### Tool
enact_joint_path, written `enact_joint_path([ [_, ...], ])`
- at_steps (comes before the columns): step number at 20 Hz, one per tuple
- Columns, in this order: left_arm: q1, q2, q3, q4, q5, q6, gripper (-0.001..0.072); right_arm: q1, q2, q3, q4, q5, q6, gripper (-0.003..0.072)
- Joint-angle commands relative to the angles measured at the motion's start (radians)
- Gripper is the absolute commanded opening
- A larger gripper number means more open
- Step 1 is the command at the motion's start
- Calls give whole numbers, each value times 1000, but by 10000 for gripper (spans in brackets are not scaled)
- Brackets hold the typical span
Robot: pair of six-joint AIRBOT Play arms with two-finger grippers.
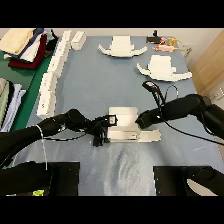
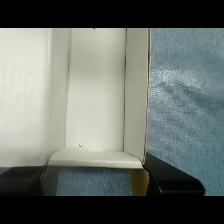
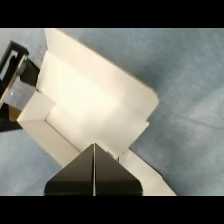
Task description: Fold the box.
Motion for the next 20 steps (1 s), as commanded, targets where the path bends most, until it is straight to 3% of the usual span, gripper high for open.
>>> enact_joint_path([
  [1,1,1,1,0,0,0,509,0,175,-78,-145,-150,-60,2],
  [3,1,1,1,0,0,0,509,0,269,-158,-160,-171,-195,36],
  [5,1,1,1,0,0,0,509,0,304,-222,-172,-127,-343,473],
  [6,1,1,1,0,0,0,509,0,295,-241,-171,-103,-435,526],
  [10,1,1,1,0,0,0,509,1,183,-258,-165,34,-592,526],
  [13,1,1,1,0,0,0,509,2,93,-258,-124,59,-692,522],
  [19,1,1,1,0,0,0,509,2,69,-258,-1,160,-760,502],
  [20,1,1,1,0,0,0,509,2,69,-258,17,159,-760,412],
])
